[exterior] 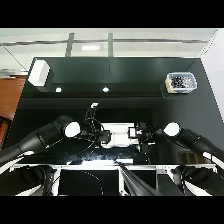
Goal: Fold the box and place the chain.
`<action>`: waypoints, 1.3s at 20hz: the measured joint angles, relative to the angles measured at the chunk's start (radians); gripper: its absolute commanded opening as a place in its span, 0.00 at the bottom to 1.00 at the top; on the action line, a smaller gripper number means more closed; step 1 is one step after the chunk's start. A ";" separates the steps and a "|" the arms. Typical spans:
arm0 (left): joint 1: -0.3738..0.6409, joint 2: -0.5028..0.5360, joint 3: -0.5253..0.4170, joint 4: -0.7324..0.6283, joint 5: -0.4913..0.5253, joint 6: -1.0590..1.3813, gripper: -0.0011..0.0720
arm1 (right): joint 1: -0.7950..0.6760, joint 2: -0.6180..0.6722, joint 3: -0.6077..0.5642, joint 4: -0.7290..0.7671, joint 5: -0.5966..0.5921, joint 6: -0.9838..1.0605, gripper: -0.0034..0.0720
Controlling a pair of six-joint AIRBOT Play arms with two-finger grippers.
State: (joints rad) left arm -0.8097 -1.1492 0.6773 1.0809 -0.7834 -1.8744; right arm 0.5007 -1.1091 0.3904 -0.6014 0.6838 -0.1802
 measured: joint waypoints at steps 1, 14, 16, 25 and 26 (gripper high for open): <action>-0.005 -0.002 0.005 0.012 -0.014 -0.024 0.69 | 0.000 0.000 0.000 0.000 0.000 0.000 0.60; -0.116 -0.064 0.116 0.354 -0.161 -0.429 0.55 | 0.000 0.000 0.000 0.000 -0.001 0.000 0.60; -0.128 -0.105 0.151 0.366 -0.191 -0.446 0.54 | 0.000 0.000 0.000 0.000 0.000 0.000 0.60; -0.148 -0.207 0.209 0.377 -0.255 -0.541 0.39 | 0.000 0.000 0.000 0.000 0.000 0.000 0.60; -0.149 -0.211 0.210 0.376 -0.257 -0.546 0.39 | 0.000 0.000 0.000 0.000 0.000 0.000 0.60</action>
State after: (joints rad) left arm -0.9585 -1.3602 0.8875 1.4570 -1.0409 -2.4203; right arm 0.5003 -1.1091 0.3904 -0.6018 0.6834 -0.1802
